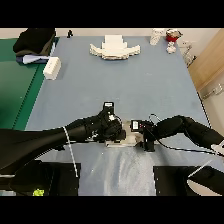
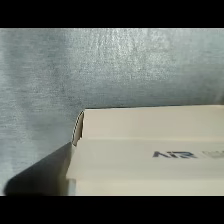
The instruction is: Fold the box.
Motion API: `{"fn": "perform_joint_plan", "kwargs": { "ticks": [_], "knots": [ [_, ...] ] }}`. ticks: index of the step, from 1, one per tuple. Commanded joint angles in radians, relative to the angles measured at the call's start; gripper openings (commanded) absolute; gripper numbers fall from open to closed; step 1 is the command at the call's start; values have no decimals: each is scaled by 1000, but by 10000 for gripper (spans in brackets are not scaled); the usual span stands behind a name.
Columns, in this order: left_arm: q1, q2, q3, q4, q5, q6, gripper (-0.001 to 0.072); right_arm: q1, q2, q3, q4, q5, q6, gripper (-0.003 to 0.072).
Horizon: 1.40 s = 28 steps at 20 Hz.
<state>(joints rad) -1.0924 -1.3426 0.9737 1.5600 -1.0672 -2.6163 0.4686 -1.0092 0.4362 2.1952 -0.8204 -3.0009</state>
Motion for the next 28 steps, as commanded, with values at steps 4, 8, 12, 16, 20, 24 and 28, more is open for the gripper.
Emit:
{"fn": "perform_joint_plan", "kwargs": {
  "ticks": [4,8,12,16,20,24,28],
  "knots": [
    [-5,-19,11,11,-15,-29,14,0,0,1,0,0,0,451],
    [-5,-19,11,11,-42,-45,14,0,0,1,0,0,0,450],
    [-5,-16,14,11,-44,-42,545,0,0,1,0,0,0,450],
    [-5,7,52,11,-108,6,596,0,0,1,0,0,0,450],
    [-14,150,103,15,-256,106,594,0,0,1,0,0,0,451],
    [-91,309,102,48,-283,270,14,0,0,1,0,0,0,451],
    [-153,327,102,187,-274,335,14,0,0,1,0,0,0,451]
  ]
}}
